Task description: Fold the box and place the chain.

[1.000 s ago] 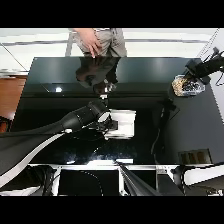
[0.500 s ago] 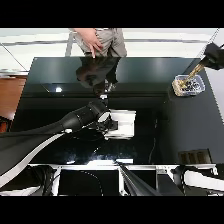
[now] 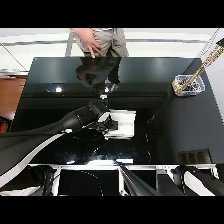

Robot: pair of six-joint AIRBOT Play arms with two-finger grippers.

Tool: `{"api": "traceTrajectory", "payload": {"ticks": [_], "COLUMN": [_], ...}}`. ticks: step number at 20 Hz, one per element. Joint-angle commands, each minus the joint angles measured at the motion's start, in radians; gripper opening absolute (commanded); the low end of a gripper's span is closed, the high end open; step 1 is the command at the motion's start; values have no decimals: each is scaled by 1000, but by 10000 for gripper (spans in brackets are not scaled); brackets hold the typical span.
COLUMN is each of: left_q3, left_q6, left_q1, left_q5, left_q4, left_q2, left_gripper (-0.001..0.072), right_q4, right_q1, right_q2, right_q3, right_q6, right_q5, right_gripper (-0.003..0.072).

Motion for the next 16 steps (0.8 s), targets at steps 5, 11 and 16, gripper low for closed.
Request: {"api": "traceTrajectory", "payload": {"ticks": [5,11,16], "left_q3": [0,0,0], "left_q6": [0,0,0], "left_q1": [1,1,1], "left_q5": [-1,-1,-1], "left_q4": [0,0,1], "left_q2": [0,0,0], "left_gripper": [32,32,32], "right_q4": [-73,18,206], "right_q1": [216,307,452], "right_q2": [179,289,275], "right_q3": [-131,-422,-709], "right_q6": [-16,-59,-83], "right_q5": [58,98,-60], "right_gripper": [8,8,9]}}
